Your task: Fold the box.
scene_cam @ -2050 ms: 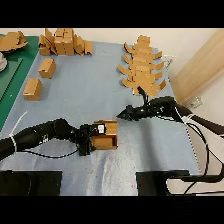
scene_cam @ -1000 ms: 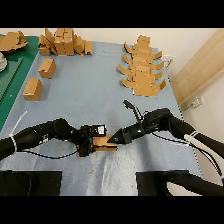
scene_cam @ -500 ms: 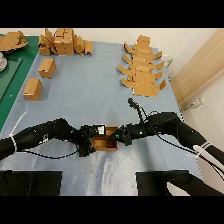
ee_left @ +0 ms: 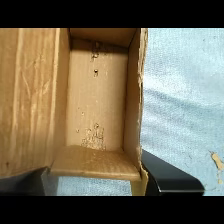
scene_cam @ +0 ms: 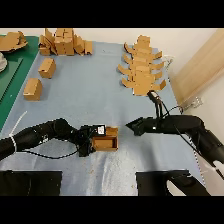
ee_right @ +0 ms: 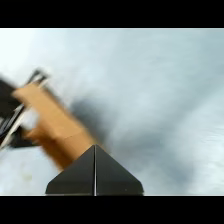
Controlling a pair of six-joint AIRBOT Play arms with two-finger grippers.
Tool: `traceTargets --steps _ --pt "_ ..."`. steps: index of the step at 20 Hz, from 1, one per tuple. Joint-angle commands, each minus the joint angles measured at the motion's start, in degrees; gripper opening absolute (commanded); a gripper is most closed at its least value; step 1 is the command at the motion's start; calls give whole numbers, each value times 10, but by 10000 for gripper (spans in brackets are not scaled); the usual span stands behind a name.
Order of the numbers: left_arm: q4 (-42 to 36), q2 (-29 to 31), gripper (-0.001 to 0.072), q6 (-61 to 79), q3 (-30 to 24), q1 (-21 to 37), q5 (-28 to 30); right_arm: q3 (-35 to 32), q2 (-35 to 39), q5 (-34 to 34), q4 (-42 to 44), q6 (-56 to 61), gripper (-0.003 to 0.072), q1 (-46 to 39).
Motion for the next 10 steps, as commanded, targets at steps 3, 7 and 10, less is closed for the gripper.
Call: traceTargets --steps 3,7,10 --pt "0 0 452 0 0 0 0 95 -199 -5 9 -49 2 -54" --pt "0 0 451 0 0 0 1 186 -308 -111 68 -133 3 0" --pt "0 0 451 0 0 0 1 210 -319 -153 64 -139 3 60"
